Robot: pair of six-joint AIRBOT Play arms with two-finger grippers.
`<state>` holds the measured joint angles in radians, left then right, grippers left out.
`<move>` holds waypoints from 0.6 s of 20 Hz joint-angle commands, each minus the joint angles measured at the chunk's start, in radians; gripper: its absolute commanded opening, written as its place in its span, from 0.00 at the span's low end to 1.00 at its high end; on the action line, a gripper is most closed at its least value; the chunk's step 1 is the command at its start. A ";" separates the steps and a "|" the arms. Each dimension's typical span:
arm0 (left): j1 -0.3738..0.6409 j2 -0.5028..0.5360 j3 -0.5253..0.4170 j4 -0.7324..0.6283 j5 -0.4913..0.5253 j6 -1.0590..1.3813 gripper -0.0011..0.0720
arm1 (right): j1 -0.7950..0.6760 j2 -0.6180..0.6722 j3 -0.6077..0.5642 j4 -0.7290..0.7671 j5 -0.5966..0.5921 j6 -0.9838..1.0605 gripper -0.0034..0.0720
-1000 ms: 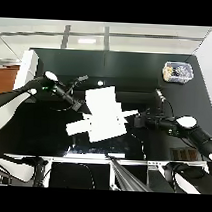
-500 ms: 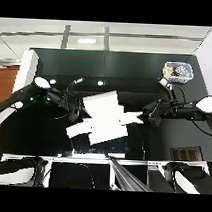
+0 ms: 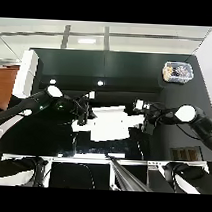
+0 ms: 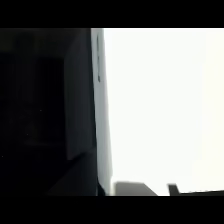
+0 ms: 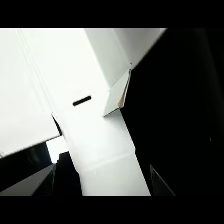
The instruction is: Fold the box and place the chain.
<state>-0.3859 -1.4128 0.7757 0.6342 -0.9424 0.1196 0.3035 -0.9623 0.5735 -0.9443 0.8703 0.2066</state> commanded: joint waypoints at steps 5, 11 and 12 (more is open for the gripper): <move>-0.021 -0.002 0.001 0.065 0.044 0.038 0.06 | 0.108 -0.042 -0.040 -0.020 -0.018 -0.045 0.92; -0.021 -0.002 0.001 0.064 0.045 0.037 0.06 | 0.201 -0.045 -0.111 0.050 -0.087 -0.090 0.92; -0.021 -0.002 0.001 0.064 0.045 0.037 0.06 | 0.213 -0.051 -0.116 0.063 -0.110 -0.090 0.92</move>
<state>-0.4065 -1.4143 0.7757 0.6937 -0.9012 0.1555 0.4747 -1.0065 0.4812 -0.9188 0.8165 0.1360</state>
